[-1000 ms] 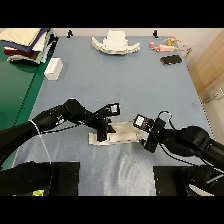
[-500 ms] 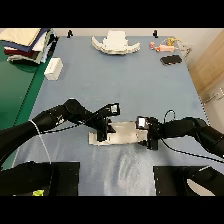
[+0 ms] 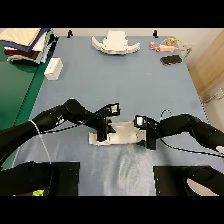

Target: Fold the box.

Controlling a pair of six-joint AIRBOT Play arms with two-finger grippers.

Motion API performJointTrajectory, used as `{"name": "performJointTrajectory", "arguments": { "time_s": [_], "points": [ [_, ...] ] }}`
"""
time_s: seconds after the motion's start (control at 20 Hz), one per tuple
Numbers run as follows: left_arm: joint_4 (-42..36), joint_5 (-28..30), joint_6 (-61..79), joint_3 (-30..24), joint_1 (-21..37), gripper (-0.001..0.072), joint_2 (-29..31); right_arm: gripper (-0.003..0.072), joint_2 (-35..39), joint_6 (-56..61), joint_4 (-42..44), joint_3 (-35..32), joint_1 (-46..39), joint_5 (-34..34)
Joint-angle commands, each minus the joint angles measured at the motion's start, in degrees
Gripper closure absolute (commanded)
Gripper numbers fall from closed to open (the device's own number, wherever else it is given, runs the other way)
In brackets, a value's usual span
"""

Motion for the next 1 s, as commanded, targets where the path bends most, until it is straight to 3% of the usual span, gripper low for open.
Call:
{"name": "performJointTrajectory", "arguments": {
  "time_s": [0.0,0.35,0.7,0.95],
  "points": [
    [0.00,0.11,0.00,-0.02,-0.02,0.0696,0.02,-0.0031,-0.42,1.22,0.46,0.00,0.07,-4.87],
    [0.00,0.11,0.00,-0.02,-0.02,0.0696,0.04,-0.0029,-0.26,1.40,-0.31,0.00,0.04,-1.88],
    [-0.02,0.11,0.00,-0.02,-0.02,0.0696,0.02,-0.0025,2.91,10.82,-4.09,0.00,0.04,-5.27],
    [0.00,0.09,0.00,-0.02,-0.02,0.0696,0.04,-0.0025,2.38,9.31,-2.56,0.00,0.07,3.06]
  ]
}}
